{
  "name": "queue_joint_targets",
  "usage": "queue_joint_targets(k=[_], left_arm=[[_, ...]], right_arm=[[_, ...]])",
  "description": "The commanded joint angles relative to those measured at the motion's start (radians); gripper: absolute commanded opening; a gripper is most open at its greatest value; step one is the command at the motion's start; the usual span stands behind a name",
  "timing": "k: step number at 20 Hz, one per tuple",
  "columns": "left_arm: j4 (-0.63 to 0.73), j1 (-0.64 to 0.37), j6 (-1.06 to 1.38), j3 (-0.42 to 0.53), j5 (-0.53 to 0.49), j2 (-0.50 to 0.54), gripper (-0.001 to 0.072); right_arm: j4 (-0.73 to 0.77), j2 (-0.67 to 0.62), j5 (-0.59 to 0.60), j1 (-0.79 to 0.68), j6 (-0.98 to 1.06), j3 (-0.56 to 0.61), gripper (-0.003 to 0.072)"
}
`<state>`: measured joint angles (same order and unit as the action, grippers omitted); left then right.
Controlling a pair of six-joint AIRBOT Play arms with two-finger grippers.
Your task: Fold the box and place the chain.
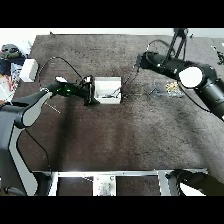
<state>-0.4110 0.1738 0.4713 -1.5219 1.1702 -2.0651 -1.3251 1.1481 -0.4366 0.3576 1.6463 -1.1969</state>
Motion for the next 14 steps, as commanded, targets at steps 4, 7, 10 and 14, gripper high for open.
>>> queue_joint_targets(k=[4, 7, 10, 14], left_arm=[[0.0, -0.001, 0.0, 0.0, 0.0, 0.0, 0.0402], [0.0, -0.001, 0.0, 0.0, 0.0, 0.001, 0.0402], [0.0, -0.001, 0.0, 0.0, 0.0, 0.001, 0.0402], [0.0, -0.001, 0.0, 0.0, 0.0, 0.001, 0.0402]], right_arm=[[-0.011, -0.029, 0.109, 0.105, -0.031, -0.047, 0.0012], [-0.01, -0.011, 0.108, 0.162, -0.031, -0.045, 0.0011], [-0.005, 0.058, 0.104, 0.213, -0.029, -0.045, 0.0012], [0.011, 0.177, 0.047, 0.233, -0.027, -0.044, 0.0014]])
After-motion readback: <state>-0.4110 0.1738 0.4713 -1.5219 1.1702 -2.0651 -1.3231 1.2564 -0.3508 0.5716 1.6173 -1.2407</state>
